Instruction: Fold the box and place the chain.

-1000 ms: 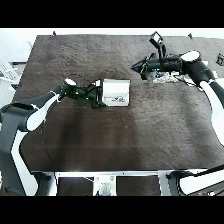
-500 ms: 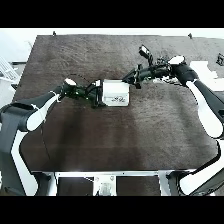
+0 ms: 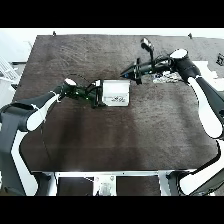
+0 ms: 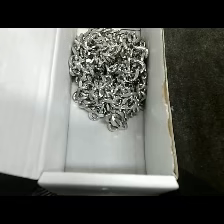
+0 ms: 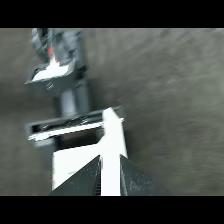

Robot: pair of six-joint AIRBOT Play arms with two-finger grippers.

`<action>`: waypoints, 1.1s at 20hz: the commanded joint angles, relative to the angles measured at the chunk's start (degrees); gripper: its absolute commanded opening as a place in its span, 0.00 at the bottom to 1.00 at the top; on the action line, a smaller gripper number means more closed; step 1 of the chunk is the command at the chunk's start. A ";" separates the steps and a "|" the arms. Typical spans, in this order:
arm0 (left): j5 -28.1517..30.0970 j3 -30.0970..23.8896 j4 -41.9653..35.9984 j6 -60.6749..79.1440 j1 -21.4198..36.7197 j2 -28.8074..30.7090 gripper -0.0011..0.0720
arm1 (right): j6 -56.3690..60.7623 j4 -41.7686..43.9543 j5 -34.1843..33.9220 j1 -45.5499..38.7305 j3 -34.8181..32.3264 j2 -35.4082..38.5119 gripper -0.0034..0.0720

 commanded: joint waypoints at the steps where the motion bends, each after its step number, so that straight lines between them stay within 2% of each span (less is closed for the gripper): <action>1: 0.00 0.00 0.02 0.02 0.04 0.02 0.34 | -0.72 0.81 -6.40 -0.55 1.86 -0.81 0.22; 7: -0.02 0.00 0.02 0.02 0.04 0.02 0.34 | 0.68 0.70 -6.08 -0.09 1.86 -6.82 0.22; 9: 0.00 0.00 0.02 0.02 0.04 0.00 0.34 | 1.75 0.68 -3.76 -0.04 1.86 -7.80 0.22; 12: -0.02 0.00 0.02 0.02 0.04 0.02 0.34 | 1.88 -2.01 1.53 0.57 1.88 -7.61 0.22; 16: 0.00 0.00 0.02 0.02 0.04 0.02 0.34 | 5.14 -11.54 2.91 2.64 1.88 -7.41 0.22; 22: 0.00 0.00 0.02 0.02 0.04 0.02 0.34 | 5.18 -12.83 3.43 3.54 1.86 -6.67 0.22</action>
